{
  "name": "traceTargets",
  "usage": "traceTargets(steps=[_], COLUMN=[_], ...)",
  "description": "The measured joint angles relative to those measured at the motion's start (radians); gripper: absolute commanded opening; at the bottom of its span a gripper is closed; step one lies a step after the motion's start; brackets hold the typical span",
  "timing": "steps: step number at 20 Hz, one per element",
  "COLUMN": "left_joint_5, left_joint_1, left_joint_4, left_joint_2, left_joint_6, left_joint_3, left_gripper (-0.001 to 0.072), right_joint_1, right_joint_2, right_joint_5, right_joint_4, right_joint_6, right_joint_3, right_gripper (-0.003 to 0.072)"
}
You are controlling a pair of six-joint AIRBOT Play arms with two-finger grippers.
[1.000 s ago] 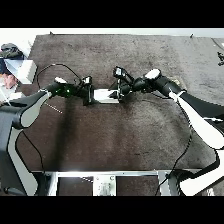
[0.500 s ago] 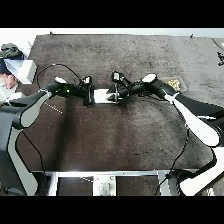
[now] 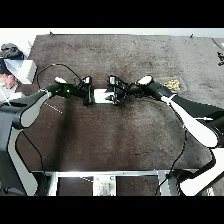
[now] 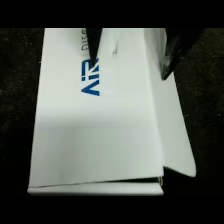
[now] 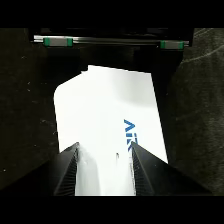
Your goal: Fold the box and place the chain.
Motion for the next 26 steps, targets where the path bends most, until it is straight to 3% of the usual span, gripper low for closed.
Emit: traceTargets(steps=[9, 11, 26], left_joint_5=[0.0, 0.0, -0.001], left_joint_1=[0.0, 0.0, 0.0], left_joint_4=[0.0, 0.0, 0.003], left_joint_2=[0.0, 0.0, 0.0], left_joint_6=[0.001, 0.0, 0.001], left_joint_3=[0.0, 0.0, 0.0], left_gripper=[0.0365, 0.0366, 0.0366], right_joint_1=[0.0, 0.0, -0.003], right_joint_2=[0.055, 0.057, 0.059], right_joint_5=[-0.046, -0.053, -0.036], right_joint_4=[-0.001, -0.008, -0.054], right_joint_6=[-0.017, -0.018, 0.029], right_joint_3=[0.0, 0.0, 0.0], right_gripper=[0.0367, 0.0153, 0.0169])
